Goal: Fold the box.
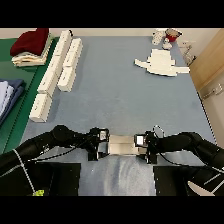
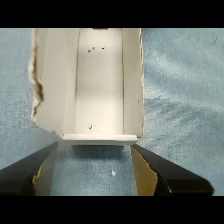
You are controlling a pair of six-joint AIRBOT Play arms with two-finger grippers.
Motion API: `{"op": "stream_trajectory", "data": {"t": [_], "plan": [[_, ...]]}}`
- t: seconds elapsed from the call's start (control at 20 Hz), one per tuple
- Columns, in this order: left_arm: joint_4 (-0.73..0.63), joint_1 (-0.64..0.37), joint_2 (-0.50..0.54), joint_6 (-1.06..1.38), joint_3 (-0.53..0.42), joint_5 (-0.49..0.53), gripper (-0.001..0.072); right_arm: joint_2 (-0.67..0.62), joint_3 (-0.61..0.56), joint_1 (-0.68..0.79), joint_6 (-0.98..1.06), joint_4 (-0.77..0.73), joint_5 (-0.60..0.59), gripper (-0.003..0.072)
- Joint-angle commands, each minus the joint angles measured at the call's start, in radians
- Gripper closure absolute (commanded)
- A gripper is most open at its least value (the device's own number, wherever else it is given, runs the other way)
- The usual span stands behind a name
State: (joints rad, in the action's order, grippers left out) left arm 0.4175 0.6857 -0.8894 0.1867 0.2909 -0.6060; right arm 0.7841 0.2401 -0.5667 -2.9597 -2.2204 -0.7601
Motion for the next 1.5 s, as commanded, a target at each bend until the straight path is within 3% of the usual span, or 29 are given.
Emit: {"op": "stream_trajectory", "data": {"t": [0.0,0.25,1.15,1.2,1.25,1.3,1.45], "plan": [[-0.022,0.025,-0.006,0.008,0.000,0.019,0.0019,0.000,0.001,-0.001,0.000,0.000,0.000,0.0141],[-0.064,0.050,-0.091,0.009,0.010,0.065,0.0019,0.000,0.001,-0.001,0.000,0.000,0.000,0.0141],[-0.072,0.100,-0.098,0.061,0.012,0.108,0.0021,0.000,0.001,-0.001,0.000,0.000,0.000,0.0141],[-0.072,0.100,-0.099,0.060,0.012,0.109,0.0039,0.000,0.001,-0.001,0.000,0.000,0.000,0.0141],[-0.072,0.100,-0.099,0.060,0.012,0.108,0.0151,0.000,0.001,-0.001,0.000,0.000,0.000,0.0141],[-0.068,0.100,-0.099,0.060,0.012,0.105,0.0187,0.000,0.001,-0.001,0.000,0.000,0.000,0.0141],[-0.066,0.100,-0.099,0.060,0.012,0.105,0.0187,0.000,0.001,-0.001,0.000,0.000,0.000,0.0141]]}}
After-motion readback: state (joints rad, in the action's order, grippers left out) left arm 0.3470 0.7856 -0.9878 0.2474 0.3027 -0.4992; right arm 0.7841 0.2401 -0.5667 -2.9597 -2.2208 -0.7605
